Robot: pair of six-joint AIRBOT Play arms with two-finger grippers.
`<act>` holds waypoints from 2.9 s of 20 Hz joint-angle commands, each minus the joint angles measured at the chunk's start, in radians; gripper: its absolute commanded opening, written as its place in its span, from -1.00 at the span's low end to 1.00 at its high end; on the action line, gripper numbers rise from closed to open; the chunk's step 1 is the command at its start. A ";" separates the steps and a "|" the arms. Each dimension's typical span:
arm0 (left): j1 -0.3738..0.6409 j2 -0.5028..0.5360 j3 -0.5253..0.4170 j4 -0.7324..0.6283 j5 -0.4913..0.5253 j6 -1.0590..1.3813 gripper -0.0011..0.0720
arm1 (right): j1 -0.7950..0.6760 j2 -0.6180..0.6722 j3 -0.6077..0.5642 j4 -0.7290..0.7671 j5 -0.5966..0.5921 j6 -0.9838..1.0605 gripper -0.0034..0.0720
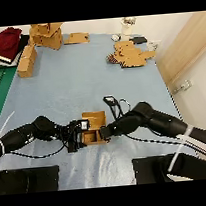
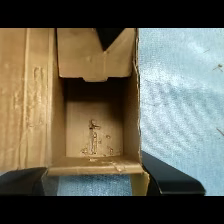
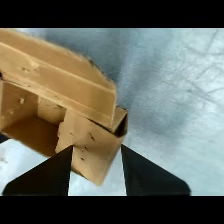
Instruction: Fold the box.
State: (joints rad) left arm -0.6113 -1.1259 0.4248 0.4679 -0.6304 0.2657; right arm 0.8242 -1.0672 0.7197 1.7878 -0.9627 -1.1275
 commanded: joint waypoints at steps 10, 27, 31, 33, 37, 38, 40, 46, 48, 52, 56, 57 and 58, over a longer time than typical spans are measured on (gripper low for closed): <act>0.000 0.000 0.000 0.000 0.000 -0.001 -0.06 | 0.156 -0.360 0.316 -0.187 -0.318 0.389 0.26; 0.000 0.000 0.000 0.000 0.000 0.000 -0.06 | 0.154 -0.225 0.353 -0.204 -0.404 0.400 0.21; 0.000 0.000 0.000 0.000 0.000 0.000 -0.06 | 0.151 -0.124 0.365 -0.290 -0.547 0.432 0.20; 0.000 0.000 0.000 0.000 0.000 0.000 -0.06 | 0.123 -0.101 0.364 -0.385 -0.621 0.430 -0.42; 0.000 0.000 0.000 0.000 0.000 0.000 -0.06 | -0.148 -0.138 0.248 -0.335 -0.327 0.161 -0.90; 0.000 0.000 0.000 0.000 0.000 0.000 -0.06 | -0.247 -0.168 0.225 -0.158 -0.184 0.008 -0.90; 0.000 0.000 0.000 0.000 0.000 0.000 -0.06 | -0.421 -0.249 0.219 0.450 -0.046 -0.553 -0.90; 0.000 0.000 0.000 0.000 0.000 -0.001 -0.06 | -0.451 -0.296 0.216 0.900 -0.243 -1.298 -0.91; 0.000 0.000 0.000 0.000 -0.006 -0.001 -0.06 | -0.408 -0.292 0.198 0.843 -0.256 -1.302 -0.91; 0.000 0.000 0.000 0.000 -0.008 0.000 -0.06 | -0.325 -0.229 0.113 0.748 -0.219 -1.328 -0.91; 0.000 0.000 0.000 0.000 -0.007 0.000 -0.06 | -0.230 -0.079 -0.027 0.673 -0.044 -1.332 -0.91; 0.000 0.000 0.000 0.000 -0.007 -0.001 -0.06 | -0.198 -0.030 -0.061 0.649 0.007 -1.332 -0.91; 0.000 0.000 0.000 0.000 -0.008 -0.001 -0.06 | -0.163 0.017 -0.092 0.622 0.061 -1.332 -0.91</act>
State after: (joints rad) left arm -0.6113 -1.1263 0.4248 0.4671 -0.6361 0.2653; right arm 0.5861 -1.1568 0.7109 2.4790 -1.0508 -2.4432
